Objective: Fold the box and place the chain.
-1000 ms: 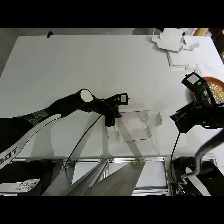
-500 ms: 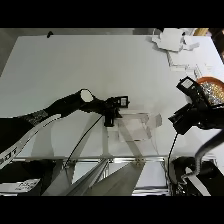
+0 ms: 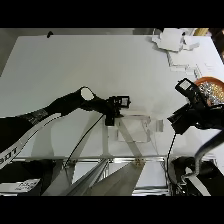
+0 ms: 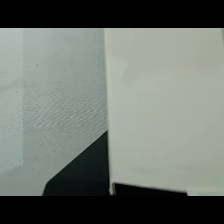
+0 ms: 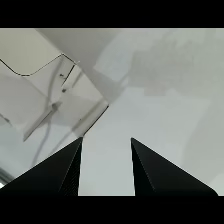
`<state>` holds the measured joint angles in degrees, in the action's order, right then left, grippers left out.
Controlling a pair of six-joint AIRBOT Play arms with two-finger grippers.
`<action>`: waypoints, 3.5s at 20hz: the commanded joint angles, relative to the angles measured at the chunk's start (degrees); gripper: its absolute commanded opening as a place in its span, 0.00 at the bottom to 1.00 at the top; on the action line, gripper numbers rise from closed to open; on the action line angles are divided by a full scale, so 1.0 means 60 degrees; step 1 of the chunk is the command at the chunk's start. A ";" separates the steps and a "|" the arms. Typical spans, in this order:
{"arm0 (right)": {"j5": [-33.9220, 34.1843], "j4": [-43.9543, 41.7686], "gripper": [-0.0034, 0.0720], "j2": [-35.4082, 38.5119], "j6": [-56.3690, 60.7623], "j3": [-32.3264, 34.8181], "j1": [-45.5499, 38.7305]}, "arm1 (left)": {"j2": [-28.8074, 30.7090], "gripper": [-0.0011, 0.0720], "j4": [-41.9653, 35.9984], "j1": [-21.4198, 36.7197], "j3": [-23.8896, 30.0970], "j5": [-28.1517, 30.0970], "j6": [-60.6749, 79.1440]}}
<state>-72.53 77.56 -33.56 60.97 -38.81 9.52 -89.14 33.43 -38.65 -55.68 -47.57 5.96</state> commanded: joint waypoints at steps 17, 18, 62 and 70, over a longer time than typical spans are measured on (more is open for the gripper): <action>0.0244 -0.0004 0.50 -0.0004 -0.0011 0.0004 0.0011 | -0.0259 0.02 0.0015 0.0000 -0.0069 -0.0171 0.0433; 0.0244 -0.0004 0.50 -0.0004 -0.0011 0.0004 0.0007 | -0.0262 0.02 0.0015 0.0000 -0.0069 -0.0171 0.0433; 0.0259 -0.0004 0.50 -0.0004 -0.0251 0.0004 0.0011 | -0.0284 0.03 0.0903 0.0000 -0.0066 -0.0568 -0.0856; 0.0240 -0.0007 0.50 -0.0004 -0.0251 0.0004 0.0011 | -0.0244 0.02 0.0871 -0.0004 -0.0066 -0.0576 -0.1075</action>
<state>-71.05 77.54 -33.56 59.46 -38.83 9.54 -90.83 38.85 -38.63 -56.07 -51.55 0.73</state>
